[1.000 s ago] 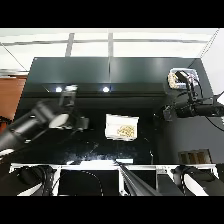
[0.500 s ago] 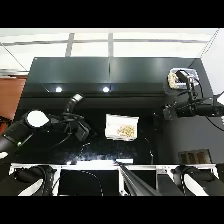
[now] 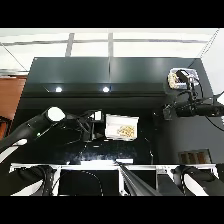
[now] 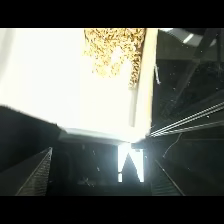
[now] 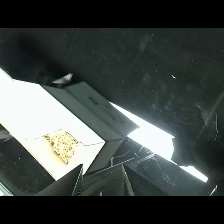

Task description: Fold the box and place the chain.

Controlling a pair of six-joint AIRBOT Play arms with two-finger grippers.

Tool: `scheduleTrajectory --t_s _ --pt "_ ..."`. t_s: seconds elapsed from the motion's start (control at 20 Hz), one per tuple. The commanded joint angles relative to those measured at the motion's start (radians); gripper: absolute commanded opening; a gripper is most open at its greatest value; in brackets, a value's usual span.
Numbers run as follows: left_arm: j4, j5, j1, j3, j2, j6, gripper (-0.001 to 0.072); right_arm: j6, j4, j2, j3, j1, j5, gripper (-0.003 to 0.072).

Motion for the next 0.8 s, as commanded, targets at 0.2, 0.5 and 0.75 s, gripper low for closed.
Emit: scheduleTrajectory --t_s 0.2,0.5,0.75 --pt "-0.021 -0.083 -0.005 0.058 -0.129 0.083 0.0711 0.001 0.000 0.000 0.000 0.001 0.006 0.0312" --pt "-0.035 -0.015 -0.034 0.058 -0.142 0.093 0.0711 0.001 0.000 0.000 0.000 0.001 0.005 0.0312" --pt "-0.035 0.022 -0.044 0.058 -0.143 0.094 0.0711 0.002 0.000 0.000 0.000 0.001 0.006 0.0312"
